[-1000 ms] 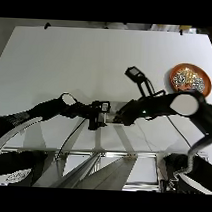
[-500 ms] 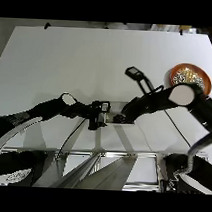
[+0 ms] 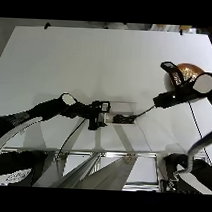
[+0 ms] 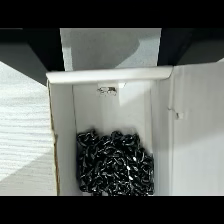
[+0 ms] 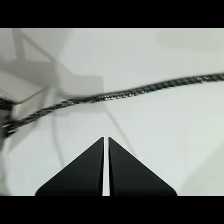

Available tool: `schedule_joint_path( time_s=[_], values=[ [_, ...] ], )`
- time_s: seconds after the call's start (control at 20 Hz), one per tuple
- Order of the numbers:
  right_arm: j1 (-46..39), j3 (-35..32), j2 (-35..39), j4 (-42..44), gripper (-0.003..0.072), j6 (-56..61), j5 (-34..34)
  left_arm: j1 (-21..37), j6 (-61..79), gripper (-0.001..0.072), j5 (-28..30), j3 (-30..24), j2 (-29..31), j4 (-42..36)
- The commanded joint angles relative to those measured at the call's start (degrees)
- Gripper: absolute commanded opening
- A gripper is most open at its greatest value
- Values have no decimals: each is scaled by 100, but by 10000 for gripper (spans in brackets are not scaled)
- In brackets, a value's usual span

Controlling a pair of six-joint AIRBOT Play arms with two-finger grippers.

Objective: Fold the box and place the chain.

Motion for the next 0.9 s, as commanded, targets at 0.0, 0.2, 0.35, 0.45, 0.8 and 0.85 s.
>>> schedule_joint_path(
  time_s=[0.0,0.2,0.35,0.45,0.8,0.85],
  values=[
    [-278,-195,-385,-243,168,92,-468,0,0,271,0,2,0,0],
    [-278,-195,-1001,-247,340,92,-693,0,0,271,2,2,0,0],
    [-278,-192,-1405,-243,339,94,-916,0,-2,271,2,2,0,0],
    [-278,-192,-1624,-227,338,94,-1060,0,0,271,2,2,0,0],
    [-278,-195,-1950,-61,283,96,-1305,0,0,271,2,2,0,0],
    [-278,-192,-1950,-28,264,96,-1307,0,0,271,0,2,0,0]
  ],
)
